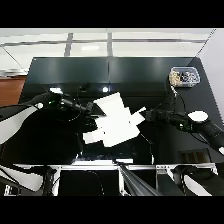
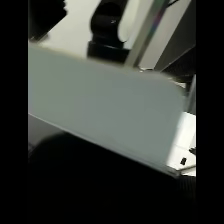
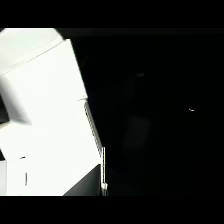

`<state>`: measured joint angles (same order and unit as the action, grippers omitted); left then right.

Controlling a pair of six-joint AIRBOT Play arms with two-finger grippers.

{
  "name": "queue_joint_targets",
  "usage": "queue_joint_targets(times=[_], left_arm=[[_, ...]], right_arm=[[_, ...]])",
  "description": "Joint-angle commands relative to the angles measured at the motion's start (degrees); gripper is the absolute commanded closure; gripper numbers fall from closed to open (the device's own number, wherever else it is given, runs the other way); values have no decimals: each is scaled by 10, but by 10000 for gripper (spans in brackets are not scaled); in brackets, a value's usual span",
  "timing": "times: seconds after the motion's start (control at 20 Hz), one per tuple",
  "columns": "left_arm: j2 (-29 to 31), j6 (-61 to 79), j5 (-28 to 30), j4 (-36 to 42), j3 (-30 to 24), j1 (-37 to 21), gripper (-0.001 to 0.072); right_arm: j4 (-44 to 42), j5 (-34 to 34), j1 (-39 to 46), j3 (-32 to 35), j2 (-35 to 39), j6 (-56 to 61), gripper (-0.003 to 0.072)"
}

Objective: Fold the box and place the chain.

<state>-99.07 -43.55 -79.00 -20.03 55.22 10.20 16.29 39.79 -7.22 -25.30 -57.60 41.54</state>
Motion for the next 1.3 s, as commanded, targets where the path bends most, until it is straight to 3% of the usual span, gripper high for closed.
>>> queue_joint_targets(times=[0.0, 0.1, 0.2, 0.25, 0.3, 0.35, 0.4, 0.45, 0.6, 0.7, 0.8, 1.0, 1.1, 1.25], left_arm=[[-11, 37, -47, -52, 23, 12, 138], [-11, 47, -46, -89, 49, 30, 271], [-12, 48, -44, -130, 81, 47, 563], [-12, 48, -44, -141, 93, 52, 579], [-12, 50, -44, -148, 104, 55, 689], [-11, 50, -47, -154, 114, 55, 684], [-11, 50, -56, -154, 124, 53, 685], [-11, 45, -67, -154, 134, 51, 685], [12, 28, -77, -169, 146, 48, 689], [61, 30, -57, -193, 127, 56, 690], [143, 71, 19, -200, 68, 73, 690], [312, 300, 271, -200, -103, 124, 685], [334, 404, 328, -200, -140, 144, 683], [313, 458, 364, -201, -138, 164, 684]], right_arm=[[2, 0, 0, 0, 0, 0, 672], [2, 0, 0, 0, 0, 0, 672], [2, 0, 0, 0, 0, 0, 672], [3, 0, 0, 0, 0, 0, 673], [8, 0, 0, 0, 0, 0, 671], [29, 0, 3, 0, 0, 0, 659], [50, 5, 9, 0, 0, 5, 402], [72, 23, 20, -3, 0, 14, -3], [213, 139, 54, -54, 0, 35, -9], [291, 185, 69, -91, 0, 35, -9], [325, 192, 78, -113, 0, 35, -9], [299, 181, 82, -114, 0, 35, -9], [271, 169, 81, -114, 0, 35, -9], [275, 167, 65, -114, 0, -24, -9]])
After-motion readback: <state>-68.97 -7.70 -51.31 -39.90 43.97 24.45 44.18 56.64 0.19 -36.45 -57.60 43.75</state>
